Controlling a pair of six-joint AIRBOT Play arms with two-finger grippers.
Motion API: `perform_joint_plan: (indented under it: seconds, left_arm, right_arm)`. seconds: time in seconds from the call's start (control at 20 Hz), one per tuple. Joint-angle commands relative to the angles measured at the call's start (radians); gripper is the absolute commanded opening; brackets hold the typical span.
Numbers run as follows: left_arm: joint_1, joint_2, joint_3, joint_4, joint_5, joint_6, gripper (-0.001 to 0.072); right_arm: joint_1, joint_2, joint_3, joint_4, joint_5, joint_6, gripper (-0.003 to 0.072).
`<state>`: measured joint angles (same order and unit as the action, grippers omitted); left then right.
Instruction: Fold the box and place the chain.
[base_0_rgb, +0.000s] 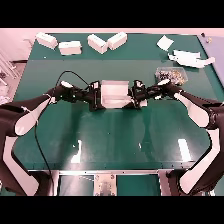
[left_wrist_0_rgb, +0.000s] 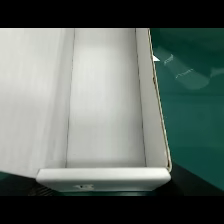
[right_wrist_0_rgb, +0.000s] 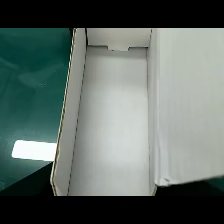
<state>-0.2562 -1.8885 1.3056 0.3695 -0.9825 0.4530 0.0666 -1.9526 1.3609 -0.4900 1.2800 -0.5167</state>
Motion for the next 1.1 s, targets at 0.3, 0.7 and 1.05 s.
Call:
perform_joint_plan:
  seconds: [0.3,0.7,1.05]
  left_arm:
    - [0.000,0.000,0.001,0.000,-0.002,0.000,0.0580]
    - [0.000,-0.001,0.001,0.000,-0.002,0.000,0.0580]
    - [0.000,0.000,0.001,0.000,-0.002,0.000,0.0580]
  right_arm:
    - [0.002,0.000,0.000,0.001,0.001,0.000,0.0547]
    - [-0.013,0.062,0.021,-0.084,0.019,0.068,0.0720]
    - [-0.074,0.186,0.023,-0.246,0.022,0.219,0.0720]
